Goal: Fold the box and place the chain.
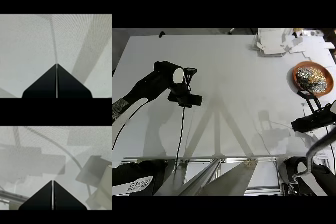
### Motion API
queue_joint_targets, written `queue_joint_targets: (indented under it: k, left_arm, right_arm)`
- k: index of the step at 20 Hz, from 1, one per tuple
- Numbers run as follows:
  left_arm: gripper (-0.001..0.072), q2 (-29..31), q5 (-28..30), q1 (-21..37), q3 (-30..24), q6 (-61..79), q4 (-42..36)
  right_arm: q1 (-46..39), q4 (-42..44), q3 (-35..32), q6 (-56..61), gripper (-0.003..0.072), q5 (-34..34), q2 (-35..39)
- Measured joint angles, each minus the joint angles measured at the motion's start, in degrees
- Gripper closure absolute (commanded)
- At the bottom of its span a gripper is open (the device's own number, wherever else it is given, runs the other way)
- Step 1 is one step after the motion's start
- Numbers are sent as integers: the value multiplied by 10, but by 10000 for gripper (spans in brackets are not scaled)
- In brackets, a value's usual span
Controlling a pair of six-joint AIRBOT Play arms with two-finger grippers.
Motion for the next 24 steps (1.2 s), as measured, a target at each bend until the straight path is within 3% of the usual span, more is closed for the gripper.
queue_joint_targets:
  k: [18,22,24]
  left_arm:
    - [698,0,0,0,0,0,0]
    - [698,0,0,0,0,0,0]
    - [698,0,0,0,0,0,0]
  right_arm:
    - [0,17,0,3,666,-30,0]
    - [0,-49,28,82,519,-97,-2]
    - [-5,-140,55,121,262,-118,-8]
